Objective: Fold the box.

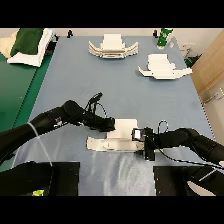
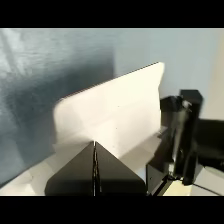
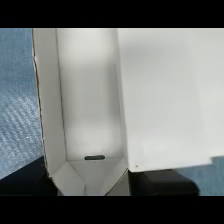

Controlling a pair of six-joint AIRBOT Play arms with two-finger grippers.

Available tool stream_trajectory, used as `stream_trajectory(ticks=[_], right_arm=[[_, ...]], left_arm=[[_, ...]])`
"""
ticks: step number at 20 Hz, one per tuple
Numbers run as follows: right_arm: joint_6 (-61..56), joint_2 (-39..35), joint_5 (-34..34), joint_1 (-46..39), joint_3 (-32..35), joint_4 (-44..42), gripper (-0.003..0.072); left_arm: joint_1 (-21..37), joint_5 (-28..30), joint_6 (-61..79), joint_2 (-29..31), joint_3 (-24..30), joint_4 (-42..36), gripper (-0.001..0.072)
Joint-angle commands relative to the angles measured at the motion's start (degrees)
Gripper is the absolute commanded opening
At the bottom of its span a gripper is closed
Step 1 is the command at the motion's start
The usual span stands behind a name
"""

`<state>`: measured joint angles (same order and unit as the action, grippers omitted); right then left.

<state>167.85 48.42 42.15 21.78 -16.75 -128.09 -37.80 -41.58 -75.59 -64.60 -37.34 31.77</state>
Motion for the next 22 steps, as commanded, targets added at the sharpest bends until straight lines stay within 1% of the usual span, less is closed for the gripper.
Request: stream_trajectory(ticks=[1,2,5,8,10,11,13,14,15,16,18,20,22], right_arm=[[-0.1,0.0,0.0,0.0,0.0,-0.1,0.0532],[-0.1,0.0,0.0,0.0,0.0,-0.1,0.0533],[-0.1,0.0,0.0,0.0,0.0,-0.1,0.0532],[-0.1,0.0,0.0,0.0,0.0,-0.1,0.0532],[-0.1,0.0,0.0,0.0,0.0,-0.1,0.0533],[-0.1,0.0,0.0,0.0,0.0,-0.1,0.0532],[-0.1,0.0,0.0,0.0,0.0,-0.1,0.0533],[-0.1,0.0,0.0,0.0,0.0,-0.1,0.0532],[-0.1,0.0,0.0,0.0,0.0,-0.1,0.0532],[-0.1,0.0,0.0,0.0,0.0,-0.1,0.0533],[-0.1,0.0,0.0,0.0,0.0,-0.1,0.0533],[-0.1,0.0,0.0,0.0,0.0,-0.1,0.0532],[-0.1,0.0,0.0,0.0,0.0,-0.1,0.0533]], left_arm=[[0.0,-3.5,-0.5,9.8,-0.3,7.4,0.0012],[0.0,-5.1,-1.9,13.6,-0.3,10.3,0.0012],[-0.1,-10.3,-2.1,23.0,-0.3,15.9,0.0012],[-0.1,-12.6,-1.4,28.3,-0.3,23.0,0.0012],[-0.1,-14.2,4.3,30.4,-0.3,27.2,0.0012],[-0.1,-15.8,9.4,31.1,-0.3,28.4,0.0013],[1.2,-19.2,22.8,31.8,0.8,27.4,0.0014],[2.5,-20.0,29.2,31.8,2.1,25.2,0.0025],[4.4,-19.7,36.0,31.7,4.0,21.7,0.0421],[6.4,-18.0,41.9,31.5,6.3,18.0,0.0720],[9.1,-15.3,50.4,30.9,10.4,13.7,0.0720],[9.6,-13.7,58.8,29.8,13.8,13.1,0.0720],[8.8,-12.7,63.4,27.8,15.5,12.9,0.0720]])
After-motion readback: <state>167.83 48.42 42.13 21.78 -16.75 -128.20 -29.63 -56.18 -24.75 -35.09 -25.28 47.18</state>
